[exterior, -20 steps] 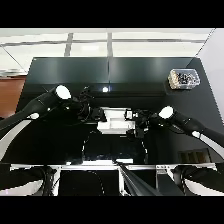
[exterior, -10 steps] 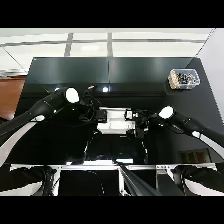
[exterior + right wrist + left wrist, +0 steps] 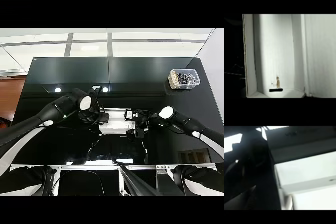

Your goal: Fold the box and place the chain.

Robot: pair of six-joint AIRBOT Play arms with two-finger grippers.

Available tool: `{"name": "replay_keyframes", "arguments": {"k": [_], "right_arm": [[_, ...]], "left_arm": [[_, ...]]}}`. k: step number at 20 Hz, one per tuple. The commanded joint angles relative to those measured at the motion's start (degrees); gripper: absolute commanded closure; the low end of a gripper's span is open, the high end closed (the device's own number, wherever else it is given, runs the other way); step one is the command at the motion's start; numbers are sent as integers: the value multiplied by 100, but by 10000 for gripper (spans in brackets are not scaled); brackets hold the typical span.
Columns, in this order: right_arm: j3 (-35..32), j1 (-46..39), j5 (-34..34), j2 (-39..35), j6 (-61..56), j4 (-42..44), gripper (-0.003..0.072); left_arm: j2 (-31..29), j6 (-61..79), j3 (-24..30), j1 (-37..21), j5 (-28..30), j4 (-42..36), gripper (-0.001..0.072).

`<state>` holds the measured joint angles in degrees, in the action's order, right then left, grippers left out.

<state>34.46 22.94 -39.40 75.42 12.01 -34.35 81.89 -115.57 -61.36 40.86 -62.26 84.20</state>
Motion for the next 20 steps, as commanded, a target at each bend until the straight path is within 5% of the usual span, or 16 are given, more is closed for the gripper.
{"name": "replay_keyframes", "arguments": {"k": [1, 7, 15, 17, 19, 20], "right_arm": [[4, 4, -2, 4, 0, 0, 453], [4, 4, -4, 4, 0, 0, 453], [4, 4, -4, 4, 0, 0, 453], [4, 4, -7, 4, 0, -2, 453], [4, 4, -7, 4, 0, -2, 453], [4, 4, -7, 4, 0, 0, 453]], "left_arm": [[153, -675, -219, 332, -105, 400, 220], [538, -1062, -337, 540, -581, 365, 221], [588, -1239, -341, 503, -155, 203, 241], [601, -1346, -341, 503, -133, 203, 516], [601, -1394, -341, 505, -94, 162, 685], [601, -1394, -341, 505, -98, 162, 686]]}}
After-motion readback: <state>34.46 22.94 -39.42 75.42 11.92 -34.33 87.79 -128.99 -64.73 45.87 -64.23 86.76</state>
